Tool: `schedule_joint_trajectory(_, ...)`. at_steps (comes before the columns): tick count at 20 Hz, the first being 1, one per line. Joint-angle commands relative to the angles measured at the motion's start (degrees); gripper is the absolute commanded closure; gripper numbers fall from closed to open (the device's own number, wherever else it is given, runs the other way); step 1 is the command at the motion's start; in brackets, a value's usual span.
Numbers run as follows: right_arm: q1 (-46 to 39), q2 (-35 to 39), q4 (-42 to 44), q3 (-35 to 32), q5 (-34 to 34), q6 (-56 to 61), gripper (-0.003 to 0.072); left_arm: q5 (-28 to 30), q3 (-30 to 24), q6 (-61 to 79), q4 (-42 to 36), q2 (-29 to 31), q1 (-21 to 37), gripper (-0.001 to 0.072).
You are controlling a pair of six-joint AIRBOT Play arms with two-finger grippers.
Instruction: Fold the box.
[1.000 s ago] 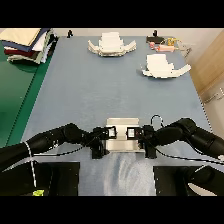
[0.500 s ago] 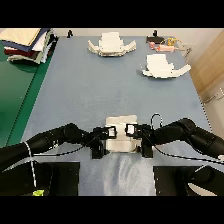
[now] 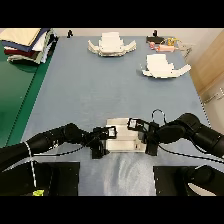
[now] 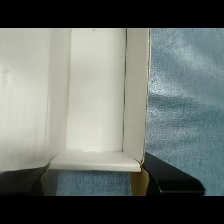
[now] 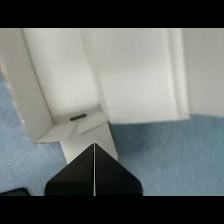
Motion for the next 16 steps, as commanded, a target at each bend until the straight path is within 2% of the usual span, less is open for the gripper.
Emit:
schedule_joint_trajectory(1, 0.00, 2.69, -20.22, 5.22, -10.38, 26.80, 0.0683, 0.00, 0.02, 0.04, 0.04, 0.00, -0.02, 0.0322)
schedule_joint_trajectory(3, -0.85, 4.42, -32.68, 6.91, -15.50, 44.04, 0.0683, 0.00, 0.02, 0.07, 0.02, 0.00, -0.02, 0.0322)
schedule_joint_trajectory(5, -3.85, 4.79, -37.22, 6.49, -19.43, 59.60, 0.0682, 0.00, 0.04, 0.04, 0.02, 0.00, -0.02, 0.0322)
schedule_joint_trajectory(6, -6.08, 4.42, -34.49, 5.75, -19.80, 61.46, 0.0683, 0.00, 0.04, 0.04, 0.04, 0.00, -0.02, 0.0322)
schedule_joint_trajectory(8, -10.25, 2.40, -23.87, 2.78, -17.94, 61.22, 0.0683, 0.00, 0.02, 0.04, 0.02, 0.00, -0.02, 0.0322)
schedule_joint_trajectory(12, -11.23, -3.02, -5.05, -3.80, -7.43, 53.83, 0.0683, 0.00, 0.02, 0.04, 0.02, 0.00, -0.02, 0.0322)
schedule_joint_trajectory(14, -11.23, -4.46, 4.96, -3.85, -4.90, 47.36, 0.0683, 0.00, 0.02, 0.04, 0.02, 0.00, -0.02, 0.0322)
schedule_joint_trajectory(16, -11.23, -4.31, 9.64, -1.79, -4.81, 43.80, 0.0684, 0.00, 0.02, 0.04, 0.02, 0.00, -0.02, 0.0322)
